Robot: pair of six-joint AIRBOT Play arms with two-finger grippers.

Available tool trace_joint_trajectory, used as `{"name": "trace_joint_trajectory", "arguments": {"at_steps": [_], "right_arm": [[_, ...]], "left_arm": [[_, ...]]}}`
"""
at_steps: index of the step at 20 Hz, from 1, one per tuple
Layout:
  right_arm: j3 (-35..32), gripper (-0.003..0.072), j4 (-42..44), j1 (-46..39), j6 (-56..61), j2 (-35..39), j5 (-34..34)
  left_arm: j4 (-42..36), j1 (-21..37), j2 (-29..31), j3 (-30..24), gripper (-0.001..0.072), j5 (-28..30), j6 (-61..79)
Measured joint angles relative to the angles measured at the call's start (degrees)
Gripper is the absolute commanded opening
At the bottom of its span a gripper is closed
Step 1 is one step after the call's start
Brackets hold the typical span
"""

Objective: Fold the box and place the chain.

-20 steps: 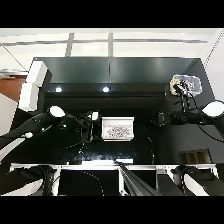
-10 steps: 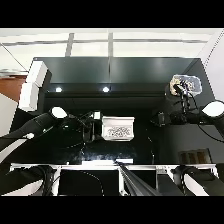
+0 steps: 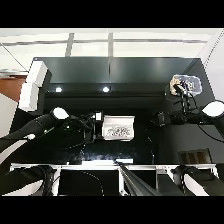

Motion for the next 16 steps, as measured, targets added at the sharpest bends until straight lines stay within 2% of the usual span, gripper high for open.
{"name": "trace_joint_trajectory", "arguments": {"at_steps": [6,11,16], "right_arm": [[4.11,0.0708,7.76,1.97,-3.21,-0.20,-2.32],[11.82,0.0708,11.61,11.54,-7.19,-5.20,-7.43],[14.43,0.0707,12.00,18.32,-18.78,-10.38,-8.04]], "left_arm": [[0.07,0.00,0.00,0.00,0.0459,0.09,-0.20],[0.11,-0.02,0.00,-0.02,0.0459,0.17,-0.24],[0.09,0.00,0.02,0.00,0.0459,0.33,-0.24]]}}
